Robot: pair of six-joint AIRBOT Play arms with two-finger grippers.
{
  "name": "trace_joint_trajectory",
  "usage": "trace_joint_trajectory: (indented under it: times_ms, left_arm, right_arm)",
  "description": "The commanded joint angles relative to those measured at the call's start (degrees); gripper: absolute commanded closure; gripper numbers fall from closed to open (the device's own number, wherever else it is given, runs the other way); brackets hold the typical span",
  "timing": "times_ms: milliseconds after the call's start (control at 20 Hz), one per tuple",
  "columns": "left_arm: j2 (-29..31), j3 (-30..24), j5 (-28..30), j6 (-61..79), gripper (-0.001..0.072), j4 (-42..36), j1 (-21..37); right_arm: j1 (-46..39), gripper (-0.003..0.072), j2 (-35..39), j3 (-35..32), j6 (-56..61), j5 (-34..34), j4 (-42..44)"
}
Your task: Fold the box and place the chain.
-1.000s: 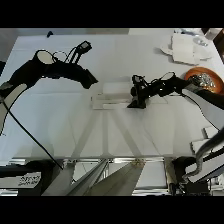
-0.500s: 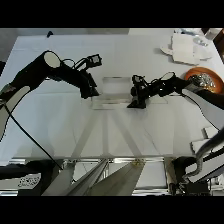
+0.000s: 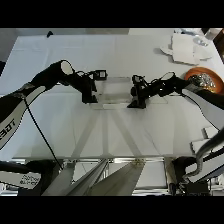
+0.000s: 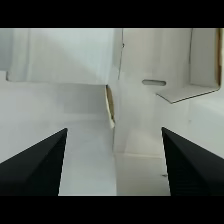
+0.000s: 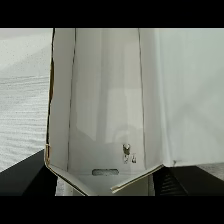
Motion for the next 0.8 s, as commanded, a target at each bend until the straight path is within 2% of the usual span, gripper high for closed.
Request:
trace_joint_trajectory:
  times_ms: [0, 150, 250, 500, 550, 750]
  left_arm:
    - [-1.1, 0.0, 1.3, 2.8, 0.0072, 1.1, 0.0]
    - [-1.2, 0.0, 0.3, 6.3, 0.0092, 0.5, -0.7]
    - [-1.2, 0.0, -1.3, 8.2, 0.0194, 0.2, -1.0]
    - [-1.2, 0.0, -4.3, 9.6, 0.0226, -2.2, -1.5]
    - [-1.2, 0.0, -4.3, 9.6, 0.0262, -3.2, -1.6]
    - [-1.2, 0.0, -8.0, 12.1, 0.0308, -4.9, -1.9]
  right_arm:
    - [0.0, 0.0150, 0.0, 0.1, 0.0, 0.0, 0.0]
    - [0.0, 0.0150, 0.0, 0.1, 0.0, 0.0, 0.0]
    - [0.0, 0.0150, 0.0, 0.1, 0.0, 0.0, 0.0]
    - [0.0, 0.0150, 0.0, 0.1, 0.0, 0.0, 0.0]
    - [0.0, 0.0150, 0.0, 0.1, 0.0, 0.0, 0.0]
    - [0.0, 0.0150, 0.0, 0.1, 0.0, 0.0, 0.0]
